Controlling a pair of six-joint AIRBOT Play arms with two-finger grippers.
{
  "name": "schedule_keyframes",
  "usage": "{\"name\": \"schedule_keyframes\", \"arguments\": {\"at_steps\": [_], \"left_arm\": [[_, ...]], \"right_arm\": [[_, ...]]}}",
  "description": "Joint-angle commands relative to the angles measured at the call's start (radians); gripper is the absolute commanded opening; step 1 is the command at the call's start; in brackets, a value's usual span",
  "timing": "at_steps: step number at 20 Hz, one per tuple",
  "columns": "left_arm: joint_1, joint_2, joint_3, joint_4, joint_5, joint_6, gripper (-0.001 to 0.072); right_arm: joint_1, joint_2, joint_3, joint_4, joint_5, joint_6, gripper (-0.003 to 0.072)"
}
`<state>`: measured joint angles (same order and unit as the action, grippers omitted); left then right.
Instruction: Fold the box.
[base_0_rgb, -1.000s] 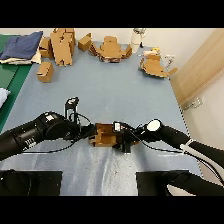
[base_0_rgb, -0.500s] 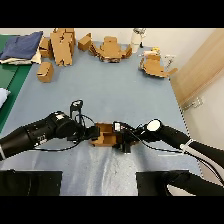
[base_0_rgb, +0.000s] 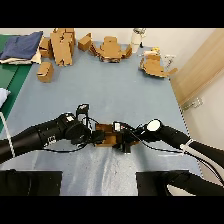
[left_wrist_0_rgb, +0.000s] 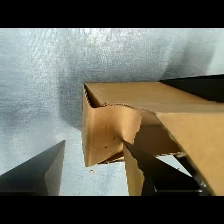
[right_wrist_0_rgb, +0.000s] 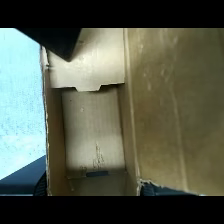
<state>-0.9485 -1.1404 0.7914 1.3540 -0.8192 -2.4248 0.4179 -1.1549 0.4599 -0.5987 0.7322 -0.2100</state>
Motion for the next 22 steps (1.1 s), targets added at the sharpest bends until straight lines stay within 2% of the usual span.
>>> {"name": "schedule_keyframes", "arguments": {"at_steps": [1,10,12,14,16,22], "left_arm": [[-0.014,-0.008,0.010,0.016,0.018,-0.038,0.0538],[-0.026,-0.164,0.100,0.025,0.014,-0.037,0.0536],[-0.030,-0.182,0.107,0.043,0.008,-0.050,0.0455],[-0.031,-0.188,0.107,0.061,0.005,-0.056,0.0281],[-0.031,-0.187,0.107,0.067,0.007,-0.041,0.0036],[-0.031,-0.187,0.107,0.061,-0.003,-0.040,0.0013]], "right_arm": [[0.000,0.001,0.000,0.000,0.000,0.001,0.0504],[0.000,0.001,0.000,0.001,0.000,0.001,0.0504],[0.000,0.001,0.000,0.001,0.000,0.001,0.0505],[0.000,0.001,0.000,0.001,0.000,0.001,0.0505],[0.000,0.001,0.000,0.001,0.000,0.001,0.0505],[0.000,0.001,0.000,0.001,0.000,0.001,0.0504]]}}
